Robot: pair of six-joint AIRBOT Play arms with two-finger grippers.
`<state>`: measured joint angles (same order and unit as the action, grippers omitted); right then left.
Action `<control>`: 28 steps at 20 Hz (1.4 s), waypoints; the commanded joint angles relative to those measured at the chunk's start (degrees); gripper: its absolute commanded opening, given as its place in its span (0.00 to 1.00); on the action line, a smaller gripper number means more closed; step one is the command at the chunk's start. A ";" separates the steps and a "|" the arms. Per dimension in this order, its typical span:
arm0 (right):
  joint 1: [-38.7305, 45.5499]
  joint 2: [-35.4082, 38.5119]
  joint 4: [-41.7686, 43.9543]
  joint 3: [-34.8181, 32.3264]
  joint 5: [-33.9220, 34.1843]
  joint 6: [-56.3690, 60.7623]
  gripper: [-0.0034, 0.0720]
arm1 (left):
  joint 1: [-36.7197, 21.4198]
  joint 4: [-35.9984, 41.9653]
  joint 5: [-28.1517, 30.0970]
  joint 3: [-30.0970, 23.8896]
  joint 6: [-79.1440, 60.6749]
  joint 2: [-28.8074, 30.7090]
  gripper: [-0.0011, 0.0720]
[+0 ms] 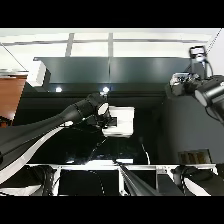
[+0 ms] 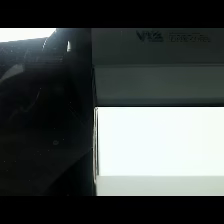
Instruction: Fold the box and place the chain.
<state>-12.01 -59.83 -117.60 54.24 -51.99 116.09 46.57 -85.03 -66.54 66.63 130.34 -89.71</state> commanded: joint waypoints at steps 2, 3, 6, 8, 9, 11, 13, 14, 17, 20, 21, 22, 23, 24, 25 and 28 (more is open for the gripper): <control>16.52 -10.23 10.71 2.34 18.88 2.14 1.00 | -0.02 0.00 0.09 0.02 0.00 0.02 0.05; 18.58 -13.68 13.14 5.31 18.64 2.10 1.00 | -0.02 0.00 0.26 0.02 0.00 0.02 0.05; 22.69 -25.27 20.11 16.85 13.05 -2.43 0.99 | -0.02 -0.02 0.59 0.02 0.00 0.02 0.05; 23.96 -33.07 24.76 24.68 6.47 -7.48 0.99 | -0.02 0.00 0.81 0.02 0.00 0.02 0.05; 24.30 -36.48 26.23 27.78 3.67 -8.13 0.83 | -0.02 0.00 0.72 0.02 0.00 0.02 0.05; 24.50 -41.29 28.09 31.78 1.92 -9.31 0.82 | -0.02 0.02 0.72 0.02 0.00 0.02 0.05; 24.50 -44.19 31.19 34.05 2.01 -11.89 0.82 | -0.02 0.02 0.70 0.02 0.00 0.02 0.05; 24.50 -45.09 32.09 34.53 2.10 -12.00 0.74 | -0.02 0.02 0.72 0.02 0.00 0.02 0.05; 24.52 -46.16 31.41 34.56 1.55 -11.98 0.68 | -0.02 0.02 0.70 0.02 0.00 0.02 0.05; 24.52 -46.12 30.84 34.82 -0.26 -11.98 0.30 | -0.02 0.17 0.42 0.02 0.00 0.02 0.05; 24.52 -45.97 30.45 35.43 -1.75 -12.02 0.06 | -0.02 0.22 0.35 0.02 0.00 0.02 0.05; 24.55 -45.57 30.38 36.48 -3.28 -12.07 0.06 | -0.02 0.22 0.15 0.02 0.00 0.02 0.05; 24.55 -44.87 30.38 37.62 -4.44 -12.98 0.06 | -0.02 0.24 0.02 0.02 0.00 0.02 0.05; 24.52 -43.54 30.38 38.66 -4.94 -14.82 0.06 | -0.02 0.24 0.02 0.02 0.00 0.02 0.05; 24.52 -41.66 30.40 39.65 -5.18 -16.57 0.06 | -0.02 0.24 0.02 0.02 0.00 0.02 0.05; 24.52 -34.49 30.45 41.59 -5.18 -20.52 0.06 | -0.02 0.26 0.04 0.02 0.00 0.02 0.05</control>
<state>12.49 -99.53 -87.20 93.80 -56.42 99.63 46.57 -84.82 -66.30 66.63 130.34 -89.71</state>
